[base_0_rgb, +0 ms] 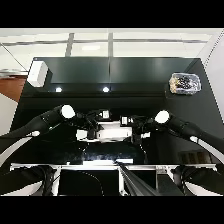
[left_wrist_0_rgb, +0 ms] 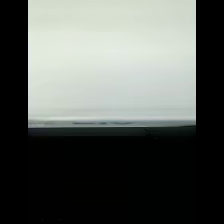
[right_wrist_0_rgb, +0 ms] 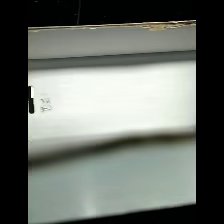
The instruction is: Fold the box and place the chain.
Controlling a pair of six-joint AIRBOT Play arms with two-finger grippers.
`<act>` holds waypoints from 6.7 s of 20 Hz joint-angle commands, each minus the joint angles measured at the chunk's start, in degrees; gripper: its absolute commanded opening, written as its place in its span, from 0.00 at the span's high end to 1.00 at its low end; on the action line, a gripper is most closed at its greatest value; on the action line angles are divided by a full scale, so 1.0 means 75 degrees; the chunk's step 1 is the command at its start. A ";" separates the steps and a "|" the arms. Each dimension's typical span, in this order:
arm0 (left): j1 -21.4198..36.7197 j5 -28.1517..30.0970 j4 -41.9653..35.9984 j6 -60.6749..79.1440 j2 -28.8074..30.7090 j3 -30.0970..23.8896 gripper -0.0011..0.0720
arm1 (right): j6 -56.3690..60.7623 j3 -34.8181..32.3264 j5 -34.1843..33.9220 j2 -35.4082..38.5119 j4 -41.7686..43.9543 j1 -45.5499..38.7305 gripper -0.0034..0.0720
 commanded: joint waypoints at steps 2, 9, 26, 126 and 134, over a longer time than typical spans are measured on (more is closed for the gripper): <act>-0.0003 0.0009 0.0000 0.0003 -0.0003 -0.0003 0.95 | 0.0178 -0.0012 0.0020 0.0128 -0.0160 -0.0006 0.02; -0.0003 0.0012 0.0000 0.0000 -0.0003 -0.0003 0.95 | 0.0178 -0.0035 -0.0050 0.0122 -0.0184 -0.0006 0.02; 0.0017 0.0015 0.0157 -0.0012 0.0353 0.0076 0.25 | 0.0574 -0.0254 -0.0612 0.0326 -0.0254 0.0341 0.34; 0.0224 -0.0326 -0.2133 0.1373 0.0493 -0.0807 0.77 | 0.1413 -0.0254 -0.0833 0.0361 -0.0982 0.0347 0.34; 0.0985 -0.0551 -0.1058 0.0726 0.1623 -0.0772 0.76 | 0.1413 -0.0251 -0.0833 0.0364 -0.0982 0.0347 0.34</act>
